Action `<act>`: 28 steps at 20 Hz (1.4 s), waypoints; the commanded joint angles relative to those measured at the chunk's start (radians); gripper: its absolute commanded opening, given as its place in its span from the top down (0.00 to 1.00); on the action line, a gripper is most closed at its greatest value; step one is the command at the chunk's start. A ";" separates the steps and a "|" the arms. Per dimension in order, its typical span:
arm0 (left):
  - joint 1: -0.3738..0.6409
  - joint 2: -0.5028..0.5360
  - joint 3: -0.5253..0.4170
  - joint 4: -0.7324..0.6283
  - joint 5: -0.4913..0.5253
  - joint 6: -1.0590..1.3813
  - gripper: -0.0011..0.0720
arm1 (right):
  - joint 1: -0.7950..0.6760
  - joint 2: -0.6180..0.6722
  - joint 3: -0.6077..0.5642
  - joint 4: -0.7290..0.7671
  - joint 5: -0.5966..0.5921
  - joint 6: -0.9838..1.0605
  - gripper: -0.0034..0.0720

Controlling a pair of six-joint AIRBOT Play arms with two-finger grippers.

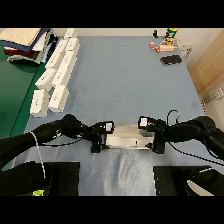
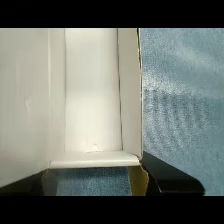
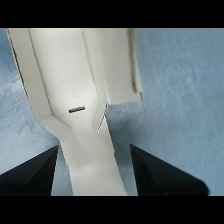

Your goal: Fold the box.

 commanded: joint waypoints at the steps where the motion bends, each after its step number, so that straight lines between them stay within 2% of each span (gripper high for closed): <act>1: 0.001 -0.001 0.000 -0.001 0.000 -0.001 0.42 | 0.001 0.104 0.013 -0.055 -0.187 0.219 0.01; 3: 0.001 -0.001 0.000 -0.001 0.000 -0.001 0.42 | 0.001 0.146 0.015 0.046 -0.244 0.345 0.03; 4: 0.001 -0.001 0.000 -0.001 0.000 -0.001 0.42 | 0.001 0.162 0.015 0.131 -0.243 0.409 0.07; 5: 0.001 -0.001 0.000 -0.001 0.000 -0.001 0.42 | 0.001 0.172 0.015 0.240 -0.232 0.459 0.37; 6: 0.001 -0.001 0.000 -0.001 0.000 -0.001 0.42 | 0.001 0.172 0.015 0.337 -0.204 0.480 0.77; 7: 0.001 -0.001 0.000 0.000 0.000 -0.001 0.42 | 0.001 0.162 0.015 0.386 -0.156 0.498 0.93; 11: 0.001 -0.001 0.000 0.000 0.000 -0.001 0.42 | 0.001 0.034 0.022 0.511 0.103 0.594 0.95; 16: 0.001 -0.001 0.000 -0.001 0.000 -0.001 0.42 | 0.001 -0.179 0.124 0.539 0.273 0.599 0.95; 18: 0.001 -0.001 0.000 0.000 0.000 -0.001 0.42 | 0.001 -0.253 0.133 0.534 0.307 0.599 0.95; 23: 0.001 -0.001 0.000 -0.001 0.000 -0.001 0.42 | 0.001 -0.409 0.132 0.524 0.297 0.590 0.95; 28: 0.001 -0.001 0.000 -0.001 0.000 -0.001 0.42 | 0.001 -0.426 0.133 0.517 0.298 0.559 0.95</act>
